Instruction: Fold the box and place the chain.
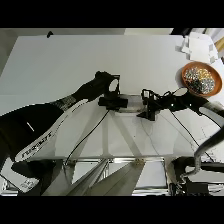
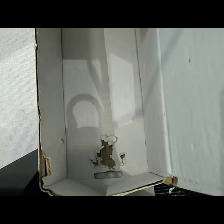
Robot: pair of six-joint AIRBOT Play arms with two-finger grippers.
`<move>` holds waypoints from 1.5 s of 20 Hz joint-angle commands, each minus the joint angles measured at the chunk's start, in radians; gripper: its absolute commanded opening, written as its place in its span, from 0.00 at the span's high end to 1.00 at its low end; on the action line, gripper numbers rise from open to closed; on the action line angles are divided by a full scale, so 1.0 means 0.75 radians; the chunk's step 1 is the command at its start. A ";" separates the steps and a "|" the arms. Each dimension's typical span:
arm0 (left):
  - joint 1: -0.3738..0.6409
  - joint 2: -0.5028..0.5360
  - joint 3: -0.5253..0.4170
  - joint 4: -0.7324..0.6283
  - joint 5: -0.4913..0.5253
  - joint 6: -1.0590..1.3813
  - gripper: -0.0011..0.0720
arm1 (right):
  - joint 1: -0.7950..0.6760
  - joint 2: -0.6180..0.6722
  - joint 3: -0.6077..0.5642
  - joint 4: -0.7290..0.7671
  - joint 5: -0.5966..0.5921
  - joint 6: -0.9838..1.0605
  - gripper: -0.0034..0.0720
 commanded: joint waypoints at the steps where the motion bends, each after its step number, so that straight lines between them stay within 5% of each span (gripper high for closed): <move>1: -0.002 -0.004 0.001 0.004 0.018 -0.027 0.80 | 0.001 -0.001 -0.001 0.001 0.000 0.000 0.21; 9: -0.018 -0.033 0.001 0.016 0.031 -0.021 0.79 | 0.001 -0.001 -0.001 0.001 0.000 -0.001 0.21; 13: -0.036 -0.033 0.001 0.056 0.025 -0.021 0.98 | 0.001 -0.001 -0.001 0.001 0.000 0.000 0.21; 16: -0.045 -0.033 0.001 0.068 0.019 -0.023 0.98 | 0.001 -0.001 -0.001 0.001 0.000 0.000 0.21; 19: -0.054 -0.033 0.001 0.078 0.019 -0.023 0.77 | 0.001 -0.001 -0.001 0.001 0.000 0.000 0.21; 25: -0.064 -0.038 0.001 0.085 0.019 -0.023 0.78 | 0.001 -0.001 -0.001 0.001 0.000 0.000 0.21; 28: -0.066 -0.038 0.001 0.086 0.019 -0.024 0.98 | 0.001 -0.001 -0.001 0.000 0.000 0.000 0.21; 30: -0.066 -0.038 0.001 0.093 0.019 -0.049 0.98 | 0.001 -0.001 -0.001 0.001 0.000 0.000 0.21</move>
